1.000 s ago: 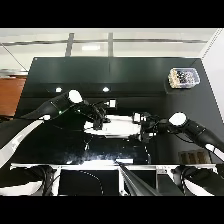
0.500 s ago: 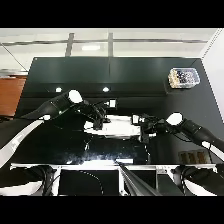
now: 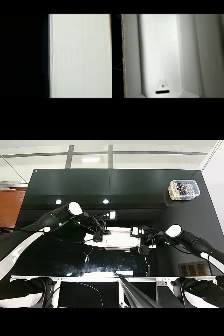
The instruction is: Fold the box and place the chain.
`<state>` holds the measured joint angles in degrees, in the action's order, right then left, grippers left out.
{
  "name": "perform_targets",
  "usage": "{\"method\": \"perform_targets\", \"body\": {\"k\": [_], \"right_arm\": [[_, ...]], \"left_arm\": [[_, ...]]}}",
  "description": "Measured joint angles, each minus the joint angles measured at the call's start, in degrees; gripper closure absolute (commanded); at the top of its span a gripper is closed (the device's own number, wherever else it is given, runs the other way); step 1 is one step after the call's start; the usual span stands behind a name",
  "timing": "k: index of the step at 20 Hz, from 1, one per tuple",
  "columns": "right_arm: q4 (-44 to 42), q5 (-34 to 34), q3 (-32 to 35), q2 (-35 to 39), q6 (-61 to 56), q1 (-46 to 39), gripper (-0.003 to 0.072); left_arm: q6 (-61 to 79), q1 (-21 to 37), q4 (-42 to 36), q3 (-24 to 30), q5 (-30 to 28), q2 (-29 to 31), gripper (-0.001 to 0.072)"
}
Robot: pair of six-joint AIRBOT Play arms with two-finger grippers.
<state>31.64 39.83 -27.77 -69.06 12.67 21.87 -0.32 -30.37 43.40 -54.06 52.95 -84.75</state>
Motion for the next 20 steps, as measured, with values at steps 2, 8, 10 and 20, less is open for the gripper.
{"method": "perform_targets", "body": {"k": [2, 8, 10, 20], "right_arm": [[0.0, 0.0, 0.0, -0.1, 0.0, 0.0, 0.0150], [0.0, -0.2, 0.0, -0.1, -0.1, 0.0, 0.0213], [0.0, -0.2, 0.0, -0.1, -0.1, 0.0, 0.0213], [0.1, -0.2, 0.0, -0.1, -0.1, 0.0, 0.0213]], "left_arm": [[0.0, 0.0, 0.0, 0.0, 0.0, 0.0, 0.0680], [-1.7, 0.0, -0.3, 0.0, 0.1, 0.0, 0.0191], [-3.6, 0.2, -0.1, 0.0, 0.1, 0.6, 0.0185], [-29.6, 5.6, 17.5, 0.1, 6.3, 13.9, 0.0684]]}}
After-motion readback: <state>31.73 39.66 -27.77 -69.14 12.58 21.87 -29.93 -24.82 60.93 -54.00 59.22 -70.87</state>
